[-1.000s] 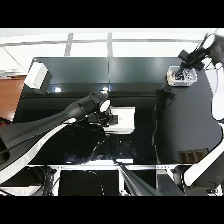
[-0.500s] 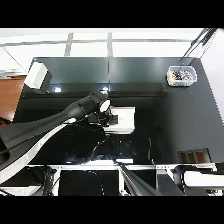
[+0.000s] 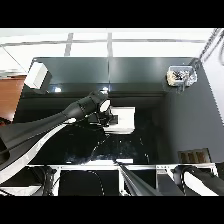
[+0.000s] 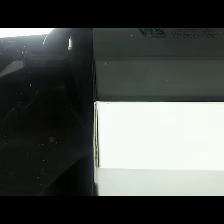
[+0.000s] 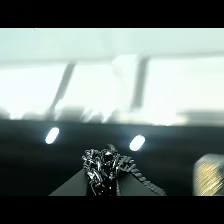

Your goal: Fold the box and place the chain.

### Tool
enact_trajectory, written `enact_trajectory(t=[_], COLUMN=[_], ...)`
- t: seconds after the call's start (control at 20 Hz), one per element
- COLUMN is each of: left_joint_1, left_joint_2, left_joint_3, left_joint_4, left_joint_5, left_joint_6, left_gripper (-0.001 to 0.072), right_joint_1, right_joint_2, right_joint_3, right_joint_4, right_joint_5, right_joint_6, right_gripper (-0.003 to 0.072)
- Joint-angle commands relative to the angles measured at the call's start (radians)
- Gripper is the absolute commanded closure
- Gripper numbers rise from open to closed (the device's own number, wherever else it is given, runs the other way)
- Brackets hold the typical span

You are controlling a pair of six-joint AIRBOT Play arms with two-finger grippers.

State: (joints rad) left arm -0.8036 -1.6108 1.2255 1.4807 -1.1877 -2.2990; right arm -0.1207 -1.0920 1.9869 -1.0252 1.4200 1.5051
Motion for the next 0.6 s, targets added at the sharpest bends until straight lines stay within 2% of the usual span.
enact_trajectory(t=[0.0,0.15,0.25,0.35,0.55], left_joint_1=[0.000,0.000,0.000,0.000,0.000], left_joint_2=[0.000,0.000,0.000,0.000,0.000], left_joint_3=[0.001,0.001,0.001,0.001,0.001], left_joint_4=[0.002,0.003,0.001,0.000,0.000], left_joint_5=[0.000,0.001,0.001,0.001,0.002], left_joint_6=[0.000,0.026,0.025,0.025,0.025], left_gripper=[0.0684,0.0684,0.0684,0.0684,0.0684], right_joint_1=[0.099,0.238,0.322,0.382,0.451], right_joint_2=[0.119,0.148,0.148,0.147,0.146], right_joint_3=[-0.182,-0.310,-0.370,-0.421,-0.505], right_joint_4=[0.049,0.051,0.050,0.063,0.083], right_joint_5=[0.150,0.222,0.215,0.170,0.004], right_joint_6=[-0.049,-0.091,-0.094,-0.093,-0.093], right_gripper=[0.0671,0.0671,0.0671,0.0671,0.0671])
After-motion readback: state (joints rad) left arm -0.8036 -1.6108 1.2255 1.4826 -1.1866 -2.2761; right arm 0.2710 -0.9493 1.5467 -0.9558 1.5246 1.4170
